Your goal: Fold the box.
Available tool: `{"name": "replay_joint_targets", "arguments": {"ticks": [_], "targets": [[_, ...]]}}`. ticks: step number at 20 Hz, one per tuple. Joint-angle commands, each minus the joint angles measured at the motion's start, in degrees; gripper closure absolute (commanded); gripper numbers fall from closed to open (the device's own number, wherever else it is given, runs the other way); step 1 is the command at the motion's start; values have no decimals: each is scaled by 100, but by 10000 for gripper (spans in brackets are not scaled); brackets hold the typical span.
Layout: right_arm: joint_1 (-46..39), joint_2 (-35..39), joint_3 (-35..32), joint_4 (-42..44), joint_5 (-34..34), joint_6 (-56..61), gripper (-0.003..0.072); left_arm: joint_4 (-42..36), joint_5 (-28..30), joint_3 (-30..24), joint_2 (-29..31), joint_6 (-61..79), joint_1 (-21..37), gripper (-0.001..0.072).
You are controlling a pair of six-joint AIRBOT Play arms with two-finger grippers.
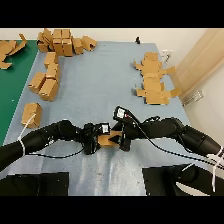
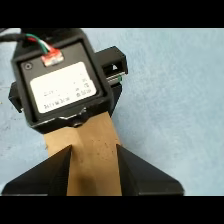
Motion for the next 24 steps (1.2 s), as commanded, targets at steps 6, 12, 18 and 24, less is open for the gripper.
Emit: {"name": "replay_joint_targets", "arguments": {"ticks": [6,12,18,24], "targets": [[63,-20,-2,-177,-271,-949,246,2,7,2,2,2,4,228],[66,-179,0,-219,-260,-1888,169,2,7,2,2,2,4,228],[74,-435,0,-619,-17,-1939,169,2,9,2,2,2,4,228],[479,-428,0,-1023,90,-1937,193,2,7,2,2,0,4,228]]}}
